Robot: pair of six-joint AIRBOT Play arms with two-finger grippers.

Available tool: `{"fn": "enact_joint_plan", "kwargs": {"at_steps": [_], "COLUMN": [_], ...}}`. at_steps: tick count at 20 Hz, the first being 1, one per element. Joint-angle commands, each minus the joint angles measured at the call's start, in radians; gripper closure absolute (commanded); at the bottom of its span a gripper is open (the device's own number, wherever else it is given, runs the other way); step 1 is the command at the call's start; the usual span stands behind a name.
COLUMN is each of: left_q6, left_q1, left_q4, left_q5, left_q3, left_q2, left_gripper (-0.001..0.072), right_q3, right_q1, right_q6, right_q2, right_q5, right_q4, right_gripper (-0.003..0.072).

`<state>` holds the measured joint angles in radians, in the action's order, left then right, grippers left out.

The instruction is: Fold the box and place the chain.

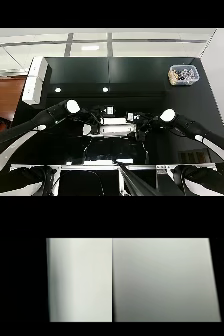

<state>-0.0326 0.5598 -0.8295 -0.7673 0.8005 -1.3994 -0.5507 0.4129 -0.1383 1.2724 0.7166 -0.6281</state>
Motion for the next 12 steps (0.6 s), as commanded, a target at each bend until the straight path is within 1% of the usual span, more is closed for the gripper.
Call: {"fn": "enact_joint_plan", "kwargs": {"at_steps": [1, 2, 3, 4, 5, 6, 7, 8, 9, 10, 11, 12], "left_q6": [0.0, 0.0, -0.001, -0.001, -0.007, -0.034, -0.064, -0.096, -0.132, -0.18, -0.233, -0.301], "left_q1": [0.0, -0.001, -0.002, -0.002, -0.002, -0.002, -0.002, -0.002, -0.002, -0.002, -0.004, -0.008], "left_q4": [0.0, -0.001, -0.001, -0.001, 0.0, -0.002, -0.012, -0.05, -0.093, -0.14, -0.19, -0.247], "left_q5": [0.0, 0.0, 0.0, -0.001, -0.002, -0.002, -0.002, -0.004, -0.003, -0.003, -0.004, -0.008], "left_q3": [0.001, 0.003, 0.007, 0.013, 0.021, 0.032, 0.042, 0.052, 0.061, 0.067, 0.069, 0.069], "left_q2": [0.003, 0.004, 0.005, 0.009, 0.011, 0.014, 0.019, 0.028, 0.04, 0.056, 0.079, 0.108], "left_gripper": [0.0679, 0.0678, 0.0661, 0.0522, 0.0407, 0.039, 0.039, 0.0334, 0.0169, 0.0054, 0.0015, 0.0009], "right_q3": [0.0, 0.0, 0.0, 0.0, 0.0, 0.0, 0.0, 0.0, 0.0, 0.0, 0.0, 0.0], "right_q1": [0.001, 0.001, 0.001, 0.001, 0.001, 0.001, 0.001, 0.001, 0.001, 0.001, 0.001, 0.001], "right_q6": [0.0, 0.0, 0.0, 0.0, 0.0, 0.0, -0.001, 0.0, 0.0, -0.001, 0.0, 0.0], "right_q2": [0.001, 0.0, 0.0, 0.0, 0.0, 0.0, 0.0, 0.0, 0.0, 0.0, 0.0, 0.0], "right_q5": [0.002, 0.002, 0.002, 0.002, 0.002, 0.002, 0.003, 0.005, 0.005, 0.004, 0.004, 0.004], "right_q4": [-0.001, -0.001, 0.0, -0.001, -0.001, -0.001, -0.001, -0.001, -0.001, -0.001, -0.001, -0.001], "right_gripper": [0.0214, 0.0214, 0.0214, 0.0215, 0.0216, 0.0217, 0.0344, 0.0496, 0.0507, 0.0508, 0.0508, 0.0508]}}
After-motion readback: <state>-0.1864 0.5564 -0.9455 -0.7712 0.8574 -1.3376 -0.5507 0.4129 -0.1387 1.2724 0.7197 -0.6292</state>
